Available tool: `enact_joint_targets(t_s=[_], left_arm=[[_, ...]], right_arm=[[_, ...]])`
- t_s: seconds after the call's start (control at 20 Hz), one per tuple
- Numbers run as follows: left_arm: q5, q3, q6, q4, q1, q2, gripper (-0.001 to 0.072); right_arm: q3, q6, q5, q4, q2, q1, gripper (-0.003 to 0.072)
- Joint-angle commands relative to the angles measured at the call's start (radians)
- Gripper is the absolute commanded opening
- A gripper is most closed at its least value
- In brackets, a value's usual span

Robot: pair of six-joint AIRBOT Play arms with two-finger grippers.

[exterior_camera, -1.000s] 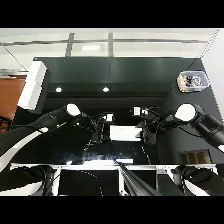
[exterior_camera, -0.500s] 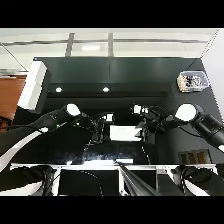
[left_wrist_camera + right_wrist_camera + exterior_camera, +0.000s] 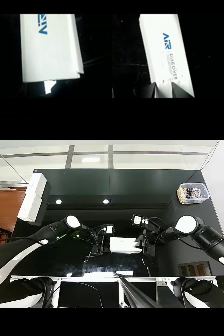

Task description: Fold the box and place the chain.

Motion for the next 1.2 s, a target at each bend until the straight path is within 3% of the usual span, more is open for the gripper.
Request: enact_joint_targets(t_s=[0.0, 0.55, 1.15], left_arm=[[0.0, -0.001, -0.003, 0.001, 0.0, 0.0, 0.0349], [0.0, -0.001, -0.003, 0.001, 0.0, 0.0, 0.0349], [0.0, -0.001, -0.003, 0.001, 0.0, 0.0, 0.035]], right_arm=[[0.0, 0.006, -0.005, 0.005, 0.0, 0.0, 0.0205], [0.029, 0.004, -0.05, 0.005, 0.0, 0.001, 0.0205], [0.013, 0.005, -0.013, -0.029, 0.0, 0.002, 0.0204]])
